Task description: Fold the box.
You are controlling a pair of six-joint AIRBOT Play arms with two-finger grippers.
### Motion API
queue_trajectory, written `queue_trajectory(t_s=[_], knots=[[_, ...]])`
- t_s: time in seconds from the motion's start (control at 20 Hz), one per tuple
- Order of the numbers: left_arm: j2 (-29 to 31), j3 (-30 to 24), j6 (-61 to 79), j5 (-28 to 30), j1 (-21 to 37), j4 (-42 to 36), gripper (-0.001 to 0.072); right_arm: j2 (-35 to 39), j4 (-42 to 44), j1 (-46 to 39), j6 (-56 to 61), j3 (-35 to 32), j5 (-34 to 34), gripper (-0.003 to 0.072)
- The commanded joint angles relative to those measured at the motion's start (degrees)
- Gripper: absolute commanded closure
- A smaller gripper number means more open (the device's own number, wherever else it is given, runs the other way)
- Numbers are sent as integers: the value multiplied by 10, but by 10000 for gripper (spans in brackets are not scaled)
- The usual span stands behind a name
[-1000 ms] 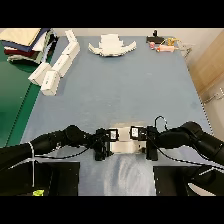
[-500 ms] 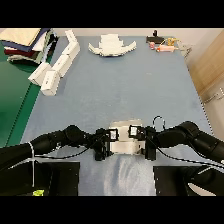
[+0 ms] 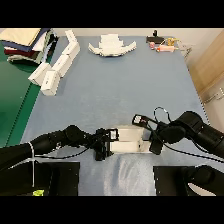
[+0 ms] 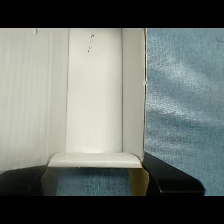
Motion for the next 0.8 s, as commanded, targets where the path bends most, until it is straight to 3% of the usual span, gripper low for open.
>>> queue_trajectory(t_s=[0.0, 0.1, 0.2, 0.35, 0.55, 0.75], knots=[[0, 0, 1, 0, 0, 0, 183, 7, -232, -10, 338, 33, -86, 682], [0, 0, 1, 0, 0, 0, 183, 7, -289, -40, 474, 34, -148, 682], [0, 0, 1, 0, 0, 0, 183, 2, -228, -88, 487, 29, -172, 682], [0, 0, 1, 0, 0, 0, 183, -6, -91, -137, 481, -9, -123, 682], [0, 0, 1, 0, 0, 0, 183, -14, 112, -139, 396, -52, -30, 682], [0, 0, 1, 0, 0, 0, 183, -12, 198, -138, 343, -47, 16, 682]])
